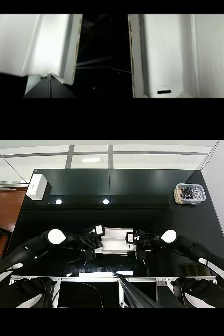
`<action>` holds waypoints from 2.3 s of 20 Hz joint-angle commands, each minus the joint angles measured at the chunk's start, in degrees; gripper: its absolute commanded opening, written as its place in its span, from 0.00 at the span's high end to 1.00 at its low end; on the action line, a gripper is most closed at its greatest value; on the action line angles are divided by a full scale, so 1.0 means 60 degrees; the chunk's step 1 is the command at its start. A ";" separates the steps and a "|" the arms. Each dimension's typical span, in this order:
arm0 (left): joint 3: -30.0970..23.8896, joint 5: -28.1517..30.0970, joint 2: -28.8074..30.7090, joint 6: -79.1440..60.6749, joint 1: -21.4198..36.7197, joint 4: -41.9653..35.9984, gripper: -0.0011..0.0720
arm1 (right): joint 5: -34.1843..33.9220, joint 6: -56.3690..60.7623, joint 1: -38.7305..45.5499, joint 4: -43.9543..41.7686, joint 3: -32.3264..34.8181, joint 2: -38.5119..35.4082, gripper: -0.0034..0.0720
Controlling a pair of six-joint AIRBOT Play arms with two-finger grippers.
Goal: Fold the box and place the chain.
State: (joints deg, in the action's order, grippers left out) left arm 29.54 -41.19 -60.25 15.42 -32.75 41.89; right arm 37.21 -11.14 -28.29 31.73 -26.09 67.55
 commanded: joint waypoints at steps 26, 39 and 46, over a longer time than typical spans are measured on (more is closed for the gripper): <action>-0.0834 -0.2841 -0.1927 0.7817 0.4612 -0.1355 0.95 | 0.0007 0.0004 -0.0004 0.0000 -0.0004 0.0004 0.79; 0.0306 -0.3508 -0.2018 0.6098 0.3748 -0.1792 0.64 | 0.0007 0.0004 -0.0004 0.0000 -0.0004 0.0004 0.79; 0.0951 -0.3963 -0.1749 0.6080 0.3410 -0.0991 0.10 | 0.0007 0.0004 -0.0004 0.0000 -0.0004 0.0004 0.79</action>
State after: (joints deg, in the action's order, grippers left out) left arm 34.15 -64.07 -71.13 51.70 -10.96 34.54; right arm 37.26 -11.14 -28.29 31.73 -26.09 67.55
